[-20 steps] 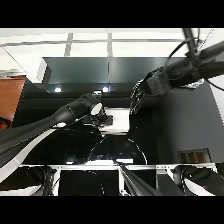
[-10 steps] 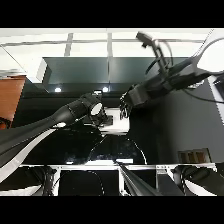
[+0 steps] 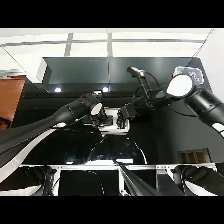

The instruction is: Fold the box and place the chain.

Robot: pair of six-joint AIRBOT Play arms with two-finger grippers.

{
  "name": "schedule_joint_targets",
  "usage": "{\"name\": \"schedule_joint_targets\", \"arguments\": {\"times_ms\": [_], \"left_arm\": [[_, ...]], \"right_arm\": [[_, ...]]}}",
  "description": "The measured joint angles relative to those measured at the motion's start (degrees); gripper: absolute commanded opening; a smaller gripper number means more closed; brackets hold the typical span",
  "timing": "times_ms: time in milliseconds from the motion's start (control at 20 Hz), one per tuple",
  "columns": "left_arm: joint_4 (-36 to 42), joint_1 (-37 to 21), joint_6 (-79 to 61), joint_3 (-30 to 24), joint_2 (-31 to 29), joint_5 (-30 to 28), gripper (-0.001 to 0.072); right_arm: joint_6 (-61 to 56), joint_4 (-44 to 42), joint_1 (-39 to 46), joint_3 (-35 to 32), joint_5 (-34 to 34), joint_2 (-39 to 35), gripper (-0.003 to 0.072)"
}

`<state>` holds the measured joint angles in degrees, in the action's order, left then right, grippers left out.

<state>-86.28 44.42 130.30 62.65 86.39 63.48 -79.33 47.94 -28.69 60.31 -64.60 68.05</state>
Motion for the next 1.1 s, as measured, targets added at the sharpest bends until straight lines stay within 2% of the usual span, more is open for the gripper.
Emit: {"name": "schedule_joint_targets", "arguments": {"times_ms": [150, 200, 250, 500, 850, 1000, 1050, 1100], "left_arm": [[0.0, 0.0, 0.0, 0.0, 0.0, 0.0, 0.0023], [0.0, 0.0, 0.0, 0.0, 0.0, 0.0, 0.0023], [0.0, 0.0, 0.0, 0.0, 0.0, 0.0, 0.0023], [0.0, 0.0, 0.0, 0.0, 0.0, 0.0, 0.0023], [0.0, 0.0, 0.0, 0.0, 0.0, 0.1, 0.0024], [0.0, 0.0, -0.7, 0.0, 0.0, 0.5, 0.0026], [-0.1, 0.0, -0.7, 0.0, 0.0, 0.7, 0.0113], [-0.1, 0.0, -0.5, 0.0, -0.1, 1.0, 0.0343]], "right_arm": [[-0.1, 0.5, -0.5, -1.4, 2.8, 2.2, 0.0032], [-0.1, 0.9, -0.6, -1.7, 3.4, 2.6, 0.0177], [-0.2, 1.2, -0.6, -1.8, 3.8, 3.0, 0.0292], [-0.7, 5.4, 1.1, -2.2, 3.8, 2.5, 0.0293], [-3.6, 23.7, 7.5, -2.3, -0.8, -3.6, 0.0289], [-4.1, 28.5, 9.2, -2.4, -1.6, -4.6, 0.0289], [-4.1, 29.3, 9.6, -2.4, -1.6, -4.7, 0.0289], [-4.2, 30.1, 9.8, -2.5, -1.6, -4.9, 0.0289]]}}
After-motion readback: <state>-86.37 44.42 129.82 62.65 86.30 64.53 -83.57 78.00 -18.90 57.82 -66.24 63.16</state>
